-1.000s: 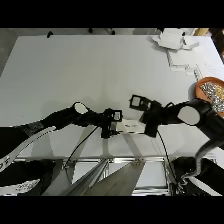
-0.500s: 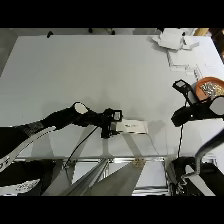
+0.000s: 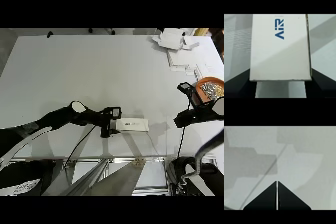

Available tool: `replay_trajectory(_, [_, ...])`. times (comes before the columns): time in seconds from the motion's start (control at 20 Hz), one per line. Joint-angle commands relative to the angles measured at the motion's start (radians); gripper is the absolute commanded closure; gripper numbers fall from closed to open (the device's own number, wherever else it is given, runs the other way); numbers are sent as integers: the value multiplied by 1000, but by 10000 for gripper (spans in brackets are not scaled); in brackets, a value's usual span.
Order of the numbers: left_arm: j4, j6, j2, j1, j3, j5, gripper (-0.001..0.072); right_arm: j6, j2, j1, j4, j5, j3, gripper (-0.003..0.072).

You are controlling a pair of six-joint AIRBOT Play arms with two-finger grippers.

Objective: Fold the box and place the chain.

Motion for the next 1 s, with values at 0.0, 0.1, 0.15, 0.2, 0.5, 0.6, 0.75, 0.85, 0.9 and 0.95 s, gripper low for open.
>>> replay_trajectory(0.0, [138,-256,133,93,0,-3,376,2,0,-2,0,1,0,664])
replay_trajectory(0.1, [293,-484,246,195,0,-3,376,2,0,-2,0,1,0,664])
replay_trajectory(0.15, [365,-589,302,249,0,-3,376,2,0,-2,0,1,0,664])
replay_trajectory(0.2, [427,-673,356,307,0,-2,376,2,0,-2,0,1,0,664])
replay_trajectory(0.5, [719,-1110,542,676,0,-29,358,2,0,-2,0,1,0,664])
replay_trajectory(0.6, [818,-1220,523,763,-1,-82,358,2,0,-2,0,1,0,664])
replay_trajectory(0.75, [900,-1311,467,841,-1,-148,357,2,0,-2,0,2,0,664])
replay_trajectory(0.85, [907,-1325,429,860,-1,-183,310,2,0,-2,0,1,0,664])
replay_trajectory(0.9, [908,-1325,409,860,-1,-203,244,2,0,-2,0,1,0,664])
replay_trajectory(0.95, [908,-1325,392,860,-1,-222,230,2,0,-2,0,1,0,664])
